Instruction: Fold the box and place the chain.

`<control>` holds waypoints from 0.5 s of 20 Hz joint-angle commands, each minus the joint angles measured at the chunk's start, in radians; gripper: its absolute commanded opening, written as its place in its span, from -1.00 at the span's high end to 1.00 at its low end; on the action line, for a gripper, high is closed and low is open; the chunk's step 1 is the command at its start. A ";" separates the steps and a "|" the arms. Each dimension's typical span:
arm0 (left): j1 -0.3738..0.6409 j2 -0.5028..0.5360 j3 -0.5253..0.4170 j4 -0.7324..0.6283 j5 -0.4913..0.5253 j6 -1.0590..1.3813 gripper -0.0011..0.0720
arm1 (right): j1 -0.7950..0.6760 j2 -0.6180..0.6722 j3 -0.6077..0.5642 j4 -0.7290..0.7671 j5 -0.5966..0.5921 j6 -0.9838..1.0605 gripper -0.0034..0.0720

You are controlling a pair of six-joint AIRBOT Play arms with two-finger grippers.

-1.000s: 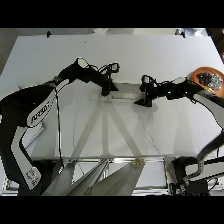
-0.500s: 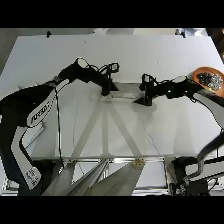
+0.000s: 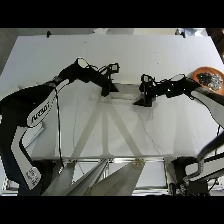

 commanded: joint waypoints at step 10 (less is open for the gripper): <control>0.000 0.000 0.000 -0.001 0.002 -0.001 0.95 | 0.000 -0.005 0.002 -0.015 0.032 0.005 -0.80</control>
